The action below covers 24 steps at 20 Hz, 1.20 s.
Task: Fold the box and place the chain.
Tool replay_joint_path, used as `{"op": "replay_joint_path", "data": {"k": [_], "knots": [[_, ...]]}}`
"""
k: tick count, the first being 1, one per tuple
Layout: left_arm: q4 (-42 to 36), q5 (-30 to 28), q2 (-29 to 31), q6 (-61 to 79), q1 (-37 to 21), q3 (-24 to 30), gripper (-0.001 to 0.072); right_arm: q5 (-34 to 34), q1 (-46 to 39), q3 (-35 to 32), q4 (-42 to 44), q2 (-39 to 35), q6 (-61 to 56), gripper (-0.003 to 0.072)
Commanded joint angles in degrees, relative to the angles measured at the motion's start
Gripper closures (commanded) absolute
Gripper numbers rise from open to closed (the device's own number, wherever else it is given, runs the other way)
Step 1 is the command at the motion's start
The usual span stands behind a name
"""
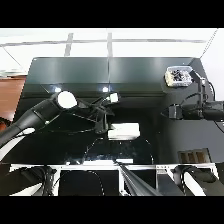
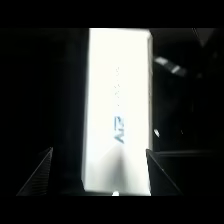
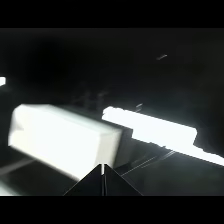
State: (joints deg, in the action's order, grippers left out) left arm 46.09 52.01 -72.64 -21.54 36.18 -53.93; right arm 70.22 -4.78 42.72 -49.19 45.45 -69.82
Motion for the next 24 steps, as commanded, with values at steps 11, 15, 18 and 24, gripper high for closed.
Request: {"op": "replay_joint_path", "data": {"k": [11,15,18,24], "knots": [[7.9,-3.1,-13.0,-16.3,10.0,-9.4,0.0,-7.5,-5.7,0.0,-15.0,-0.1,-7.5,0.067],[7.9,-1.4,-13.0,-16.3,10.7,-10.7,-0.0001,-7.5,-5.7,0.0,-15.0,-0.1,-7.4,0.067],[7.9,0.6,-13.0,-16.3,10.8,-10.8,-0.0001,-7.5,-5.7,0.0,-15.0,-0.1,-7.4,0.067],[11.1,1.0,-13.0,-16.3,12.4,-10.9,0.0,-7.5,-5.7,0.0,-15.0,-0.1,-7.4,0.067]]}}
